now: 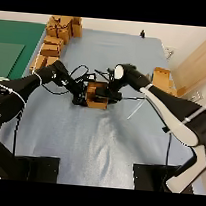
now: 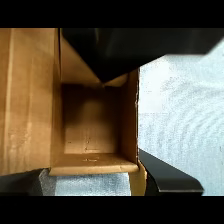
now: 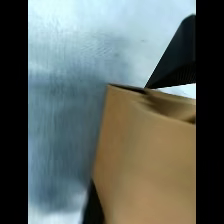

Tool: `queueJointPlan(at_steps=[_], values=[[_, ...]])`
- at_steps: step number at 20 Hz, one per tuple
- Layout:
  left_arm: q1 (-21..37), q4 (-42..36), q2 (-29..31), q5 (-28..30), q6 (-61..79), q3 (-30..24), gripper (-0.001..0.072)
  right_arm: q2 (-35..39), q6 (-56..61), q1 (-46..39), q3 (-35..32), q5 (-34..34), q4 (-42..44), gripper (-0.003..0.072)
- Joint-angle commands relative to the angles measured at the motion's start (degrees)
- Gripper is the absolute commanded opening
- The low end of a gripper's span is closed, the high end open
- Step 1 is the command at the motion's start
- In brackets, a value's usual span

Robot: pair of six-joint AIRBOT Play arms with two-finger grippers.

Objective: Fold the box.

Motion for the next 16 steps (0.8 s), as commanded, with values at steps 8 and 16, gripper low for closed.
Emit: queueJointPlan(at_steps=[8,16], values=[[-0.02,0.17,-0.02,1.22,0.11,-0.02,0.0199,-0.39,4.98,0.35,1.99,2.82,-7.37,0.0508],[-0.02,0.15,-0.02,1.31,0.11,-0.02,0.0199,-1.46,7.72,3.54,5.40,4.83,-14.91,0.0470]])
